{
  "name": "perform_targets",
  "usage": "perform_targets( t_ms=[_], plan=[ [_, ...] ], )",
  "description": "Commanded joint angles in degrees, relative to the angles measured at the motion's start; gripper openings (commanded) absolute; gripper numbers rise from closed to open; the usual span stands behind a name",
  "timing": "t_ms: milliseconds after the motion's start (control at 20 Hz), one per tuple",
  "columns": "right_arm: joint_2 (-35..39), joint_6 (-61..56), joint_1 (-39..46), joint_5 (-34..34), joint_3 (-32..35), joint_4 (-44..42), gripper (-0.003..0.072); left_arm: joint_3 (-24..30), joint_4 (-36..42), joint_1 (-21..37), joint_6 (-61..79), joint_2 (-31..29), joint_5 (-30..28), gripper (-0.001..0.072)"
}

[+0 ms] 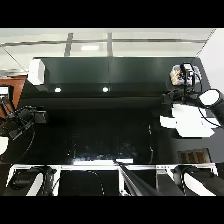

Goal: Fold the box and place the chain.

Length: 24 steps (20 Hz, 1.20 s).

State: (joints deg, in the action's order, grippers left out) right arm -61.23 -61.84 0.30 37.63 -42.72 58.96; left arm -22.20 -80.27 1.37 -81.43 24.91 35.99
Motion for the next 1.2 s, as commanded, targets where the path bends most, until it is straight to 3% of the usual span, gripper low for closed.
perform_targets(
  t_ms=[0,450,500,600,650,900,1000,1050,1100,1150],
  plan=[
    [-0.04,-0.02,0.02,0.0,-0.04,-0.02,0.0014,0.04,-0.02,0.04,0.02,-0.02,0.0,0.0028],
    [-0.04,-0.02,0.02,0.0,-0.04,-0.02,0.0014,0.04,-0.11,0.04,0.11,-0.02,-0.02,0.0028],
    [-0.04,-0.02,0.02,0.0,-0.04,-0.02,0.0013,0.09,-3.37,0.09,2.23,0.11,-1.36,0.0028],
    [-0.04,0.11,-0.04,-2.62,-0.04,-0.63,0.0013,0.26,-15.21,0.24,6.82,1.31,-11.67,0.0028],
    [-0.04,0.11,-0.04,-5.31,-0.07,-2.36,0.0013,0.26,-15.87,0.44,6.75,1.7,-16.5,0.0028],
    [-0.04,0.0,-0.04,-9.29,-0.04,-5.57,0.0013,0.28,-15.47,0.42,6.64,2.56,-40.0,0.0029],
    [-0.04,0.0,-0.13,-12.61,-0.04,-7.17,0.0015,0.28,-9.49,0.57,0.22,4.85,-47.67,0.0028],
    [-0.07,-0.04,-0.13,-15.65,-0.04,-7.13,0.0096,0.28,-4.96,-0.02,-4.5,6.12,-49.0,0.0028],
    [-0.11,-0.04,-0.11,-20.04,-0.04,-7.06,0.0615,0.28,-1.14,-0.85,-8.37,7.78,-49.03,0.0028],
    [-0.13,0.17,-0.09,-23.85,-0.07,-6.14,0.0717,0.28,1.6,-2.16,-11.37,9.86,-48.5,0.0028]
  ],
)
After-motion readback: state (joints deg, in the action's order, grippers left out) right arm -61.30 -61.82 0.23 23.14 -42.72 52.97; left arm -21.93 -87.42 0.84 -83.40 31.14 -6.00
